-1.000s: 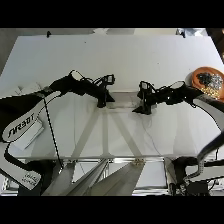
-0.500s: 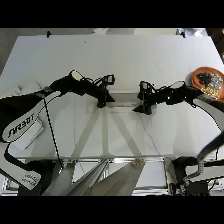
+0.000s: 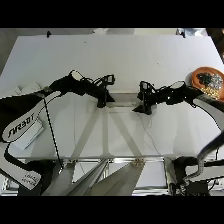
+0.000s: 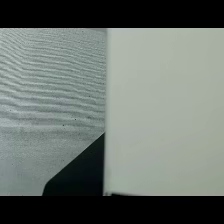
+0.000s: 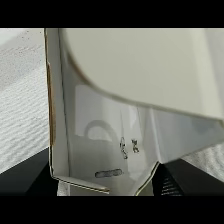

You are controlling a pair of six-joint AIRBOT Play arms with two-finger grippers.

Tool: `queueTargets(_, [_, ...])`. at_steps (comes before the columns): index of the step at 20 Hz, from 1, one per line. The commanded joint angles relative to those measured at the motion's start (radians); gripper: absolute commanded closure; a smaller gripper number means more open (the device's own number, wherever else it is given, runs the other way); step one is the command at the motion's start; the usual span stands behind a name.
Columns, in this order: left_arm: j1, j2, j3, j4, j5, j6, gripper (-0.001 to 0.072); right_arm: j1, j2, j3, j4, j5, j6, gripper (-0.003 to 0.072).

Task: Fold the box and place the chain.

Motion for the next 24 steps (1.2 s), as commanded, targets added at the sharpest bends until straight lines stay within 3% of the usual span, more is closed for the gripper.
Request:
queueTargets(1, [0.000, 0.000, 0.000, 0.000, 0.001, 0.000, 0.0700, 0.001, -0.001, 0.001, 0.000, 0.001, 0.000, 0.0288])
queueTargets(14, [-0.001, 0.000, 0.000, 0.000, 0.000, 0.000, 0.0700, 0.001, -0.001, 0.001, 0.000, 0.001, 0.000, 0.0288])
queueTargets(16, [0.000, 0.000, 0.000, 0.000, 0.001, 0.000, 0.0664, 0.001, -0.001, 0.001, 0.000, 0.001, 0.000, 0.0288])
queueTargets(24, [0.002, 0.004, 0.000, 0.000, 0.001, 0.000, 0.0657, 0.001, -0.001, 0.001, 0.000, 0.001, 0.000, 0.0288])
